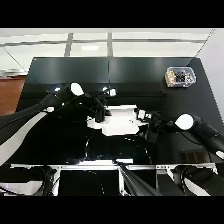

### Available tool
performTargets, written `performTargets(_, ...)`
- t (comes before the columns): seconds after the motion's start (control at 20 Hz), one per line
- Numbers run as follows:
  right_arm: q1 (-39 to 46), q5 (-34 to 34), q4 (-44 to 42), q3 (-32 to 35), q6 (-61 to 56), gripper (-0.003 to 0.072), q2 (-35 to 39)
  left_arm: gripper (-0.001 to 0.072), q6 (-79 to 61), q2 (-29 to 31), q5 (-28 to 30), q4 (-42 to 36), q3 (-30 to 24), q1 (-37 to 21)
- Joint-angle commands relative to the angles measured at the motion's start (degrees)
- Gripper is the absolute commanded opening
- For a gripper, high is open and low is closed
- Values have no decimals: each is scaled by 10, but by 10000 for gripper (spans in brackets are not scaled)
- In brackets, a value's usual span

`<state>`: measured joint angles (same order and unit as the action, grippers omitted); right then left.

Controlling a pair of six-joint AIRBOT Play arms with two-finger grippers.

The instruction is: Fold the box and place the chain.

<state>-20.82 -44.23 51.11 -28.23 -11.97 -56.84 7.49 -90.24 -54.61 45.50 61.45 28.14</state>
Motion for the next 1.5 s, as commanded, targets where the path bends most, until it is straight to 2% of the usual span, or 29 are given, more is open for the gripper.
performTargets(0.0,-25,11,-5,1,73,715,-19,27,-2,-1,-14,1,0,0)
performTargets(0.1,-25,9,-19,1,102,714,-29,28,-10,-1,-14,1,0,0)
performTargets(0.25,-27,15,-146,1,193,714,-51,27,-11,-3,-14,1,0,0)
performTargets(0.35,-40,50,-184,1,230,714,-62,28,-11,-3,-12,1,0,0)
performTargets(0.4,-45,69,-183,0,232,714,-62,28,-11,-3,-11,1,0,0)
performTargets(0.55,-32,42,-166,-32,229,713,-61,28,-11,-3,-11,1,0,0)
performTargets(0.7,-9,45,-166,-50,230,713,-61,28,-11,-3,-13,0,0,0)
performTargets(0.95,27,88,-167,-50,238,713,-61,28,-11,-3,-15,0,0,1)
performTargets(1.45,60,69,-172,-50,244,707,-62,27,-11,-3,-13,0,0,1)
